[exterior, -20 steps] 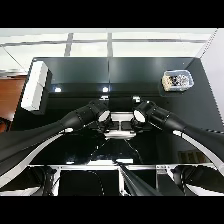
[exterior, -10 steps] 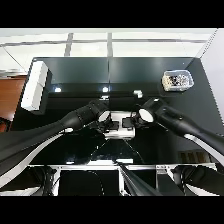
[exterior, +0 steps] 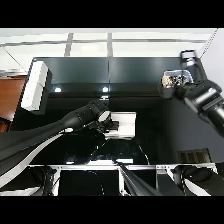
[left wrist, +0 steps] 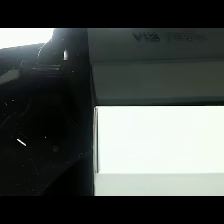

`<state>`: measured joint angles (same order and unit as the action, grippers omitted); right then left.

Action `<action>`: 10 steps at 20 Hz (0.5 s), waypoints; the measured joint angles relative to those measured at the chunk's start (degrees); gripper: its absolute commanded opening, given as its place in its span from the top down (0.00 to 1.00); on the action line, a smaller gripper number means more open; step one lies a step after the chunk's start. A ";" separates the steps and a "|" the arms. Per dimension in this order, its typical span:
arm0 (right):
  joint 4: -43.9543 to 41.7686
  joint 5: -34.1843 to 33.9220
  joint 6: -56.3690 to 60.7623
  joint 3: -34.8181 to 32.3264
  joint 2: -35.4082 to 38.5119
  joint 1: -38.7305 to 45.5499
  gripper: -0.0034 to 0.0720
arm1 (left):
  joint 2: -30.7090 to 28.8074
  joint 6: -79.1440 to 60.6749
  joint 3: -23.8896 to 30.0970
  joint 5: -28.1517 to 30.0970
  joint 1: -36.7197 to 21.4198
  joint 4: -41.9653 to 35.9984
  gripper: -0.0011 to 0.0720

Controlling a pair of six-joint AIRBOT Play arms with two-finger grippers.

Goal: Fold the box and place the chain.

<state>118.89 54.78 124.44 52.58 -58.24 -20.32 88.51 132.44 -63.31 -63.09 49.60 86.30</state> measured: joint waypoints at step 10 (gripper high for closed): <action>-23.56 -2.38 1.36 32.26 -34.75 26.38 0.02 | 0.00 0.02 0.00 -0.04 0.00 0.00 0.95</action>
